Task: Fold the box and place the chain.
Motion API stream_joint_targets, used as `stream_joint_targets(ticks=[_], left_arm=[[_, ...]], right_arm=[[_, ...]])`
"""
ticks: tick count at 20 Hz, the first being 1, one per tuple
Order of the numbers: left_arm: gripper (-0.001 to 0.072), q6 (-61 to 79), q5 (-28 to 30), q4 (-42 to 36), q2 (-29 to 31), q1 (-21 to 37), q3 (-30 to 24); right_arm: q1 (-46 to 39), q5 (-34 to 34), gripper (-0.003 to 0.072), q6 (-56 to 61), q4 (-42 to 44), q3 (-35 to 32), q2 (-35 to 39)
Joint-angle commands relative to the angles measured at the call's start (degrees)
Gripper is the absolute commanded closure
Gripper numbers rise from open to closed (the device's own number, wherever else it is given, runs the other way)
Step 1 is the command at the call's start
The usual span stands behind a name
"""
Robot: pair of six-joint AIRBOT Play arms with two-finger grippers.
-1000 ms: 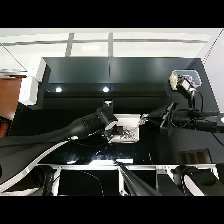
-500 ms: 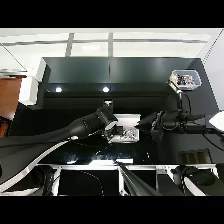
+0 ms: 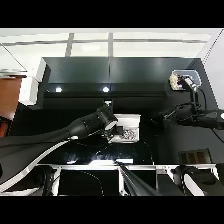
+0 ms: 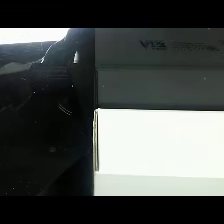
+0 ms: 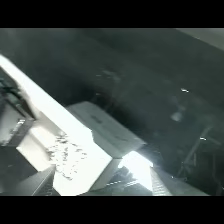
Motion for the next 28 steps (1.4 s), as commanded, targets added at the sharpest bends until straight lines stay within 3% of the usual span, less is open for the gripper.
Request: stream_joint_targets(ticks=[1, 3, 4, 5, 6, 10, 16, 18, 19, 21, 23, 25, 28], left_arm=[[0.0682, 0.0, 0.0, -1.5, 0.0, 0.5, 0.1], [0.0648, 0.0, -1.0, -1.5, 0.0, 0.5, 0.9], [0.0463, 0.0, -1.4, -1.4, 0.0, 0.5, 1.6], [0.0222, -0.2, -1.8, -1.2, 0.0, 0.5, 2.6], [0.0179, -0.2, -1.9, -1.2, 0.1, 0.5, 3.5], [0.0179, 6.8, -4.8, 0.5, 3.4, 0.4, 6.6], [0.0179, 31.1, -15.5, 1.7, 17.1, 5.0, 4.8], [0.0177, 42.0, -11.1, -2.4, 23.8, 9.3, 0.2], [0.0166, 47.6, -4.5, -8.7, 28.0, 12.8, -4.1], [0.015, 64.9, 11.2, -28.7, 35.8, 21.4, -15.8], [0.0149, 87.2, 17.7, -45.6, 40.5, 28.8, -27.1], [-0.0001, 104.5, 18.6, -48.4, 40.7, 32.3, -34.4], [-0.0001, 128.6, 21.2, -48.3, 38.3, 31.3, -40.1]], right_arm=[[-2.1, -0.6, -0.0015, 1.9, -3.0, 0.2, 0.0], [-2.1, -0.5, -0.0015, 1.9, -3.3, 0.2, 0.0], [-2.1, -0.7, -0.0015, 1.9, -3.3, 0.2, 0.0], [-2.1, -1.0, -0.0015, 1.9, -3.3, 0.2, 0.0], [-2.1, -1.2, -0.0015, 1.9, -3.3, 0.2, 0.0], [-2.1, -1.2, -0.0015, 1.9, -3.5, 0.2, 0.0], [-2.1, -2.4, -0.0014, 1.9, -5.4, 0.2, 0.0], [-2.1, -2.5, -0.0014, 1.9, -5.5, 0.2, 0.0], [-2.1, -2.6, -0.0014, 1.9, -5.5, 0.2, 0.0], [-2.1, -2.8, -0.0014, 1.9, -5.5, 0.2, 0.0], [-2.1, -3.0, -0.0014, 1.9, -5.5, 0.2, 0.0], [-2.1, -3.5, -0.0014, 1.9, -5.5, 0.2, 0.0], [-2.1, -4.4, -0.0014, 1.9, -5.7, 0.2, 0.0]])
